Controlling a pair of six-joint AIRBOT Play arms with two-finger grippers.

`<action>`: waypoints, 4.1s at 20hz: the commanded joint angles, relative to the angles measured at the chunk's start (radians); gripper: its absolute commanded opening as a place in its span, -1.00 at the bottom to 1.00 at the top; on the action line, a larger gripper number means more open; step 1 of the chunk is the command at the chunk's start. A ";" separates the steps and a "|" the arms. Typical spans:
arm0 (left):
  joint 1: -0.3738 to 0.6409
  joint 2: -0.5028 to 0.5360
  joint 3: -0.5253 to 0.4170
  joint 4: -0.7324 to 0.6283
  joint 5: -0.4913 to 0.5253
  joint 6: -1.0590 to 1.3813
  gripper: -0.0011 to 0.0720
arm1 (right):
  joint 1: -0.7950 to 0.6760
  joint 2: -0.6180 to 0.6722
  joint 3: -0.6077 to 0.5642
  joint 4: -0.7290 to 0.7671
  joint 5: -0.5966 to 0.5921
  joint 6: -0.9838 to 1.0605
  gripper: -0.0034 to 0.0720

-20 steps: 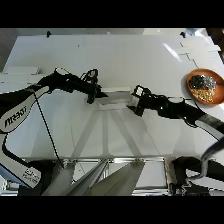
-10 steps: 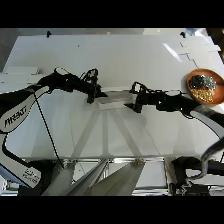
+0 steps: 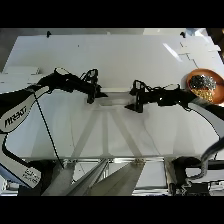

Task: Fold the box and place the chain.

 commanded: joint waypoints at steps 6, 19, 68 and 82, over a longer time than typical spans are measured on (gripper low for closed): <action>0.000 -0.001 0.000 -0.001 0.002 0.000 -0.95 | -0.001 -0.020 0.017 -0.113 0.047 0.051 0.91; 0.000 -0.001 0.000 -0.001 0.002 0.000 -0.95 | 0.002 -0.041 0.024 -0.076 0.027 0.047 0.91; 0.000 -0.001 0.000 -0.001 0.002 0.000 -0.95 | 0.027 -0.042 0.024 -0.064 0.028 0.021 0.40; 0.011 0.000 0.000 -0.032 0.004 -0.003 0.19 | 0.027 -0.042 0.024 -0.065 0.028 0.021 0.40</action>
